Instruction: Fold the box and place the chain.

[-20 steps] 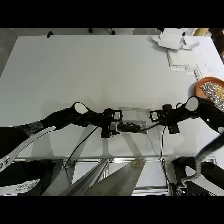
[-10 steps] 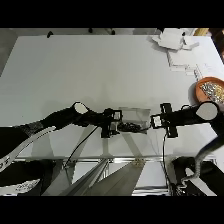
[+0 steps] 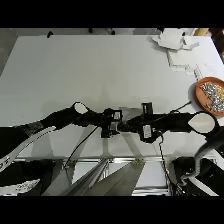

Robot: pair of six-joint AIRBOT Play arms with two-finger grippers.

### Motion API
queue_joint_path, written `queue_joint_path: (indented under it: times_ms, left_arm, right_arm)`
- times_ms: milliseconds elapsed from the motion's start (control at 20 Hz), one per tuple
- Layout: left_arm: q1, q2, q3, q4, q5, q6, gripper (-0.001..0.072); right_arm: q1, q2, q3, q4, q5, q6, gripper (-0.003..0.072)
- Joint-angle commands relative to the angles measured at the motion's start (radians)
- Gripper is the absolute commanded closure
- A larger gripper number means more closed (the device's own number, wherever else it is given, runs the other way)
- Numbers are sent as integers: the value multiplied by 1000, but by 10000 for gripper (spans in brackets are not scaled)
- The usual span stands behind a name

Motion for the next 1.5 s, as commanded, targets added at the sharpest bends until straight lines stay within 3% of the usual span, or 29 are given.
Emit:
queue_joint_path:
  times_ms: [0,100,150,250,450,600,800,1000,1450]
  left_arm:
    - [0,1,0,0,0,0,368]
    - [0,1,0,0,0,0,368]
    - [0,1,0,0,0,0,368]
    - [0,1,0,0,0,0,368]
    - [0,1,0,0,0,0,368]
    - [0,1,0,0,0,0,368]
    - [0,1,0,0,0,0,368]
    - [0,1,0,0,0,0,368]
    - [0,1,0,0,0,0,368]
  right_arm:
    - [77,-59,1,33,-92,0,665]
    - [77,-105,1,13,-99,3,644]
    - [77,-117,1,-5,-106,3,563]
    - [69,-117,15,-53,-96,3,502]
    - [-49,-112,158,-183,97,5,503]
    - [-170,-111,244,-320,177,30,503]
    - [-340,-136,245,-449,226,30,504]
    - [-478,-224,233,-467,269,29,504]
    - [-500,-425,166,-515,235,11,504]
